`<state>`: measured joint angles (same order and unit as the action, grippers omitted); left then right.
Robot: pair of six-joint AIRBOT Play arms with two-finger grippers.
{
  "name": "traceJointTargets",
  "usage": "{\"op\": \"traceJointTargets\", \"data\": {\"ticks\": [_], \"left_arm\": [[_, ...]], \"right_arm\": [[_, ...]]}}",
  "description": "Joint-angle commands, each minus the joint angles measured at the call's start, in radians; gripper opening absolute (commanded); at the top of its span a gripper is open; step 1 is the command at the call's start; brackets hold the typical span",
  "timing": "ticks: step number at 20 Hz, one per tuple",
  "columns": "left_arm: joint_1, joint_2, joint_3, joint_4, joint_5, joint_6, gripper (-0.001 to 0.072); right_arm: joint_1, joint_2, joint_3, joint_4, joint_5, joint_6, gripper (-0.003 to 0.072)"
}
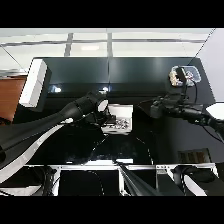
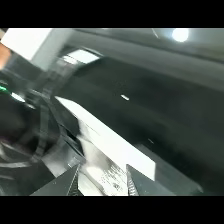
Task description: Fold the box and place the chain.
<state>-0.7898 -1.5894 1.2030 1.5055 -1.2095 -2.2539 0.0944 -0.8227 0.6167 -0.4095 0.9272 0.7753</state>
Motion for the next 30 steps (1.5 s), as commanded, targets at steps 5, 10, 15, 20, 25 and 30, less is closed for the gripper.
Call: {"op": "traceJointTargets", "data": {"ticks": [5,10,15,20,25,30], "left_arm": [[0.001,-0.002,0.000,0.011,0.002,-0.001,0.0028],[-0.015,0.019,0.001,0.017,-0.015,-0.048,0.0246],[-0.058,0.153,-0.001,0.135,0.008,-0.080,0.0299],[-0.028,0.323,-0.028,0.362,-0.099,-0.021,0.0296],[0.246,0.494,-0.263,0.394,-0.087,0.006,0.0286],[0.510,0.537,-0.568,-0.391,0.168,0.782,0.0275]], "right_arm": [[-0.102,-0.002,-0.006,-0.167,0.164,0.007,0.0340],[-0.102,-0.002,-0.008,-0.171,0.166,0.007,0.0340],[-0.102,-0.002,-0.008,-0.172,0.161,0.007,0.0340],[-0.102,-0.002,-0.008,-0.172,0.161,0.014,0.0340],[-0.102,-0.002,-0.008,-0.172,0.161,0.030,0.0340],[-0.102,-0.002,-0.008,-0.172,0.160,0.063,0.0340]]}}
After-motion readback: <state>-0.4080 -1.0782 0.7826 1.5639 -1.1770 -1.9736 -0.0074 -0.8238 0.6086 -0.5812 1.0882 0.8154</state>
